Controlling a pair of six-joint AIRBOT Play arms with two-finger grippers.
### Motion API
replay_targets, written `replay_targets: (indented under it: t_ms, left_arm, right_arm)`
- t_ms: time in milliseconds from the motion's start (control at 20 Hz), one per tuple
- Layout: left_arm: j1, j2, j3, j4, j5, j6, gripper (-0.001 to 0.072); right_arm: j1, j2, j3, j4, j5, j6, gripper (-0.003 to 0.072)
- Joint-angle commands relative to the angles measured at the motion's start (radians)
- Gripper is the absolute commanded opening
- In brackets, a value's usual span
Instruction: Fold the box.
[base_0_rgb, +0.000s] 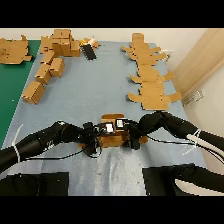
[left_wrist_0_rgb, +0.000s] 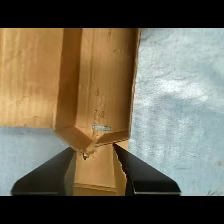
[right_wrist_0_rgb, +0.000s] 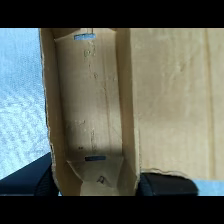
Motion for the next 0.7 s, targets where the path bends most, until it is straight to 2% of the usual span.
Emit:
replay_targets:
  t_ms: [0,50,100,300,650]
  left_arm:
    - [-0.005,-0.004,0.004,0.001,0.028,0.007,0.0305]
    - [-0.013,-0.004,0.011,0.000,0.028,0.008,0.0064]
    - [-0.024,-0.004,0.018,0.001,0.032,0.014,0.0012]
    - [-0.055,-0.006,0.026,0.000,0.102,0.035,0.0012]
    - [-0.058,-0.046,0.034,-0.072,0.091,0.034,0.0012]
  right_arm:
    - [0.000,0.001,0.000,0.000,0.000,0.000,0.0504]
    - [0.000,0.001,0.000,0.000,0.000,0.000,0.0504]
    - [0.000,0.001,0.000,0.000,0.000,0.000,0.0504]
    - [0.000,0.001,0.000,0.000,0.000,0.000,0.0504]
    - [0.000,0.001,0.000,0.000,0.000,0.000,0.0504]
